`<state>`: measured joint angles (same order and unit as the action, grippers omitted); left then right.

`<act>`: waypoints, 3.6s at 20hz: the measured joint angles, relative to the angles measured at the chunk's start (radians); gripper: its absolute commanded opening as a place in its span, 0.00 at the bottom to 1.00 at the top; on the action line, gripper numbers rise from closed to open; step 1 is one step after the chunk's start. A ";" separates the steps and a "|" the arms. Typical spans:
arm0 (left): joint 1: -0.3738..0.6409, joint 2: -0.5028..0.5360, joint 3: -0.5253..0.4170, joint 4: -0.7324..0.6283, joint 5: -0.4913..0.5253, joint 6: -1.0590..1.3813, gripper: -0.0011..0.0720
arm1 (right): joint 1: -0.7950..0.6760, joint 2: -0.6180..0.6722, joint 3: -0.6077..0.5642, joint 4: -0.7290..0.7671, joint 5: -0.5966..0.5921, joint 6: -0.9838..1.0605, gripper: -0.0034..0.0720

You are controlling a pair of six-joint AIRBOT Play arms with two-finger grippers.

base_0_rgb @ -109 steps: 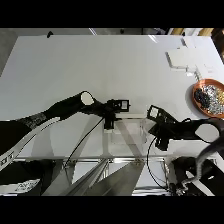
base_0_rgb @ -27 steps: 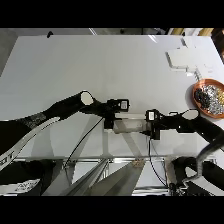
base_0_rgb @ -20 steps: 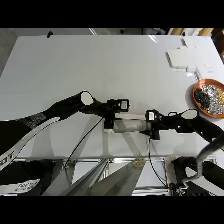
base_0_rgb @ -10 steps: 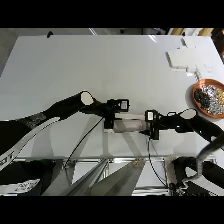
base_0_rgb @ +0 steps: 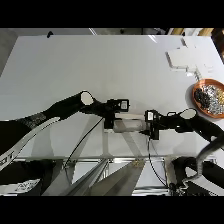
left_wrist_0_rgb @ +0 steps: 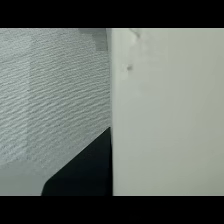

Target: Fold the box and place the chain.

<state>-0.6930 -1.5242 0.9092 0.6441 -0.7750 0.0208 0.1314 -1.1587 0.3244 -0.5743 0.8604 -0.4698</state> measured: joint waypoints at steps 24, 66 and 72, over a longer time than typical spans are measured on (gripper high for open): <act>0.040 0.055 0.000 0.015 -0.046 -0.029 0.91 | 0.000 -0.001 -0.001 -0.002 0.003 0.002 0.57; -0.055 0.163 0.149 0.518 -0.122 -0.849 0.02 | 0.000 -0.001 -0.002 -0.001 -0.001 0.000 0.57; -0.098 0.181 0.139 0.578 -0.275 -0.885 0.02 | 0.000 -0.001 -0.001 -0.001 0.000 0.000 0.57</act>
<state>-0.7914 -1.3434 1.0481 1.2224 -1.0504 -0.8642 0.1318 -1.1595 0.3233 -0.5755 0.8600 -0.4698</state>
